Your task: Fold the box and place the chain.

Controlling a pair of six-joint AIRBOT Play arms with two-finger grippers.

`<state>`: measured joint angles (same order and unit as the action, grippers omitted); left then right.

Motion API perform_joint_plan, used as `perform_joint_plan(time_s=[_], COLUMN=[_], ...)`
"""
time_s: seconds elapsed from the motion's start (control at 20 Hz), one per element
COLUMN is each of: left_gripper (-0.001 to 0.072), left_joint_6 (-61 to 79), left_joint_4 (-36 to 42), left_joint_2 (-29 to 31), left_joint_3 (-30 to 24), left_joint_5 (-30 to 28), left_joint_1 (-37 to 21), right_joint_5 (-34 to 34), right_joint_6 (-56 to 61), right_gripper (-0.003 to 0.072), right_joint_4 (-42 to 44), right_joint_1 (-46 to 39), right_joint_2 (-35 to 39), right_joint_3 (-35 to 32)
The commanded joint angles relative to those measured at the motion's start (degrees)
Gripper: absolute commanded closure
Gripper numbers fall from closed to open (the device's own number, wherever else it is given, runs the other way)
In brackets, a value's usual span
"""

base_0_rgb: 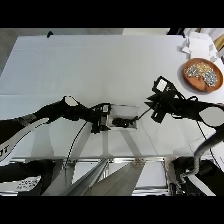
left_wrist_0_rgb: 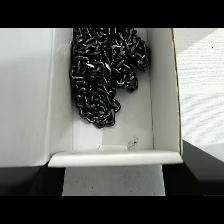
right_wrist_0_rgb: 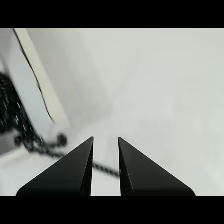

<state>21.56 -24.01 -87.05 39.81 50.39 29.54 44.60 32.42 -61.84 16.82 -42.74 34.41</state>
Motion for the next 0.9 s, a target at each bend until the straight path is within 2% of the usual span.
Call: perform_joint_plan(time_s=[0.0, 0.1, 0.25, 0.55, 0.85], left_gripper=[0.0502, 0.0502, 0.0502, 0.0502, 0.0502], left_joint_6=[0.02, 0.02, 0.02, 0.02, 0.02], left_joint_4=[-0.02, -0.02, -0.02, -0.02, -0.02], left_joint_2=[0.04, 0.04, 0.04, 0.04, 0.04], left_joint_3=[0.02, 0.02, 0.02, 0.02, 0.02], left_joint_5=[0.0, -0.02, -0.02, 0.0, -0.02], left_joint_1=[-0.04, -0.04, -0.04, -0.04, -0.04], right_joint_5=[4.26, 3.98, 3.74, -2.93, -2.12], right_joint_6=[-7.63, -17.07, -31.56, -33.51, -40.85], right_gripper=[0.0442, 0.0346, 0.0345, 0.0345, 0.0346], right_joint_4=[-2.43, -0.42, 1.6, 12.33, 15.67], right_joint_1=[-5.01, -3.78, -0.68, 0.61, 0.61], right_joint_2=[-2.91, -6.75, -12.22, -19.26, -20.28], right_joint_3=[-2.49, -4.48, -6.05, -6.27, -6.51])
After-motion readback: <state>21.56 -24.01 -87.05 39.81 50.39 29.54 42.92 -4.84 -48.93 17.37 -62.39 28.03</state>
